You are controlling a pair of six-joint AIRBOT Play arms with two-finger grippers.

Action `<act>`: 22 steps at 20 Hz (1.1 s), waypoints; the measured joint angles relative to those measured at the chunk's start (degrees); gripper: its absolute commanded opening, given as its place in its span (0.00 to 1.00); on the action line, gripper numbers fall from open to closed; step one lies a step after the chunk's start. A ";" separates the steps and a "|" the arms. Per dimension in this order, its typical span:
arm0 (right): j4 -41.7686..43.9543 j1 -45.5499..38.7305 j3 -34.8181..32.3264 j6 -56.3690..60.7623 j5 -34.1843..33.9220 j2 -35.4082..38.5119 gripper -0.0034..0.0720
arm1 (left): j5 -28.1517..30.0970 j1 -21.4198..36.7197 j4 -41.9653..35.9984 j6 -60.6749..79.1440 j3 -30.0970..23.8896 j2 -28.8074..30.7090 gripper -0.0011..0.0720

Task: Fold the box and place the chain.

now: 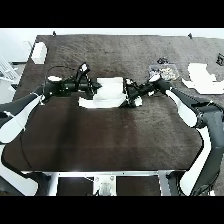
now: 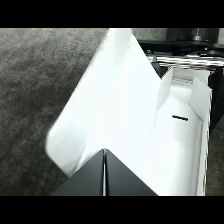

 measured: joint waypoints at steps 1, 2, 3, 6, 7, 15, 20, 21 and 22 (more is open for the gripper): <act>0.00 0.00 0.00 0.00 0.00 0.00 0.72 | 0.61 -0.04 -0.13 -0.31 0.07 -0.46 0.04; 0.00 0.00 0.00 0.00 0.00 0.00 0.72 | 1.29 -0.04 -0.17 -0.57 0.11 -0.90 0.04; 0.00 0.00 0.00 0.00 0.00 0.00 0.72 | 2.05 -0.04 -0.20 -0.90 0.15 -1.27 0.04; 0.00 0.00 0.00 0.00 0.00 0.00 0.72 | 3.37 -0.04 -0.28 -1.60 0.20 -2.27 0.04; 0.00 0.00 0.00 0.00 0.00 0.00 0.72 | 3.56 -0.04 -0.35 -1.75 0.22 -2.58 0.04; 0.00 0.00 0.00 0.02 0.00 0.00 0.72 | 4.90 -1.88 0.28 -2.14 0.24 -3.58 0.04; 0.00 0.00 0.00 0.04 0.00 0.00 0.72 | 6.21 -2.62 2.27 -2.60 0.33 -3.65 0.04; 0.00 0.00 0.00 0.04 0.00 0.00 0.72 | 6.40 -2.69 2.54 -2.62 0.44 -3.65 0.04; 0.00 0.00 0.00 0.02 0.00 0.00 0.72 | 6.49 -2.73 2.78 -2.67 0.63 -3.65 0.04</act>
